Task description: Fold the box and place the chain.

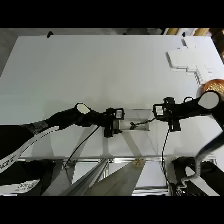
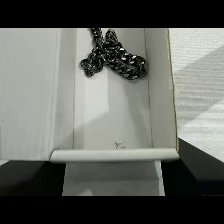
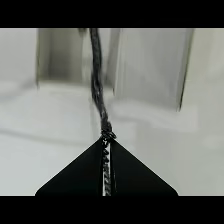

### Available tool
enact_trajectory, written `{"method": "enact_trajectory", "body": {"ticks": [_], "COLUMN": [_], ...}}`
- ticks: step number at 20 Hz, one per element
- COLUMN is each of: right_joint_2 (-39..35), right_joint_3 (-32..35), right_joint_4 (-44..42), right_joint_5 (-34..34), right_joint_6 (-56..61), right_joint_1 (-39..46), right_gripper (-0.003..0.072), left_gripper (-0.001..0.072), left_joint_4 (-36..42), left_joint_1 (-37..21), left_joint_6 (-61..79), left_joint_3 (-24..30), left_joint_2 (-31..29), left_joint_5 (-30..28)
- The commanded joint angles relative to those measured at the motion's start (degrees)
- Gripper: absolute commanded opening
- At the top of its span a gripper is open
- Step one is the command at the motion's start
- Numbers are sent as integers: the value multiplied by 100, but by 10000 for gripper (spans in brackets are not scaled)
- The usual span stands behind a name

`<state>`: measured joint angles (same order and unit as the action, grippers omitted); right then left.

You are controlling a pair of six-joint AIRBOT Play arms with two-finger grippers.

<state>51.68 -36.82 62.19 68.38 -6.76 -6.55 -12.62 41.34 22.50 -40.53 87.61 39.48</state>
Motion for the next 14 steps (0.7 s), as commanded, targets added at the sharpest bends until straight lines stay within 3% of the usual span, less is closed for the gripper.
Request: {"method": "enact_trajectory", "body": {"ticks": [1, 3, 7, 10, 14], "right_joint_2": [-588, -605, -568, -518, -339], "right_joint_3": [-4, -4, -4, -4, -4], "right_joint_4": [-1709, -2221, -2186, -1829, -1067], "right_joint_5": [271, 160, -988, -1816, -1733], "right_joint_6": [251, 597, 1248, 1945, 2820], "right_joint_1": [-402, -772, -1766, -2052, -2052], "right_gripper": [18, 17, 18, 18, 21], "left_gripper": [208, 208, 208, 208, 208], "left_joint_4": [0, 0, 0, 0, 0], "left_joint_1": [-4, -4, -4, -4, -4], "left_joint_6": [0, 0, 0, 0, 0], "left_joint_3": [0, 0, 0, 0, 0], "left_joint_2": [-4, -4, -4, -4, -4], "left_joint_5": [-2, 0, -2, -2, -2]}}
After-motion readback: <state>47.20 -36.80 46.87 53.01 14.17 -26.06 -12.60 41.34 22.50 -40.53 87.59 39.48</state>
